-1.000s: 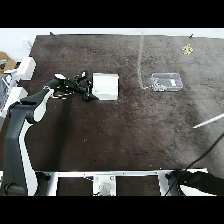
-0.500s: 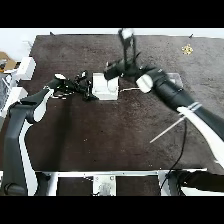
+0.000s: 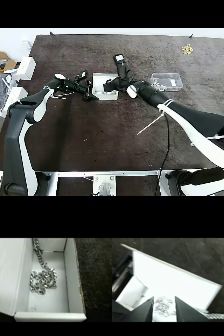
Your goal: Fold the box and place the chain.
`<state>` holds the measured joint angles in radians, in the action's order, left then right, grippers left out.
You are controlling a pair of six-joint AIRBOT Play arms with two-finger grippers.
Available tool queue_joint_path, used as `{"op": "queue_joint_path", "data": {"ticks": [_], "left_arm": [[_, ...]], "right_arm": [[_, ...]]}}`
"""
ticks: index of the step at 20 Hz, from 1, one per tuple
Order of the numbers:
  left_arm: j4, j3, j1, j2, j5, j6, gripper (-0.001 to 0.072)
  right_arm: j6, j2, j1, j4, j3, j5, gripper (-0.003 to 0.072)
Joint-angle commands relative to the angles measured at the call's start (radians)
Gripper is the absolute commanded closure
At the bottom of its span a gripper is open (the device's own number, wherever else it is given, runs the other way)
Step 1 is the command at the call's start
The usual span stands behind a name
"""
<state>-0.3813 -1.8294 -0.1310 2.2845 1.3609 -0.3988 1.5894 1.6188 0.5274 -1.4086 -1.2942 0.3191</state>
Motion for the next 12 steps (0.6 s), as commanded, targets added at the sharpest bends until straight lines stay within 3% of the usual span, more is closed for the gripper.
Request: {"op": "queue_joint_path", "data": {"ticks": [1,3,5,8,12], "left_arm": [[0.0,-0.001,0.0,0.0,0.0,0.0,0.0367],[0.0,-0.001,0.0,0.0,0.0,0.0,0.0367],[0.0,-0.001,0.0,0.0,0.0,0.0,0.0367],[0.0,-0.001,0.0,0.0,0.0,0.0,0.0367],[0.0,-0.001,0.0,0.0,0.0,0.0,0.0367]], "right_arm": [[0.019,-0.093,-0.092,0.0,0.002,0.217,0.0384],[0.086,-0.174,-0.203,-0.001,0.082,0.283,0.0384],[0.179,-0.212,-0.329,0.0,0.19,0.263,0.0384],[0.251,-0.162,-0.465,0.07,0.28,0.142,0.0384],[0.251,-0.035,-0.491,0.24,0.269,-0.048,0.0384]]}}
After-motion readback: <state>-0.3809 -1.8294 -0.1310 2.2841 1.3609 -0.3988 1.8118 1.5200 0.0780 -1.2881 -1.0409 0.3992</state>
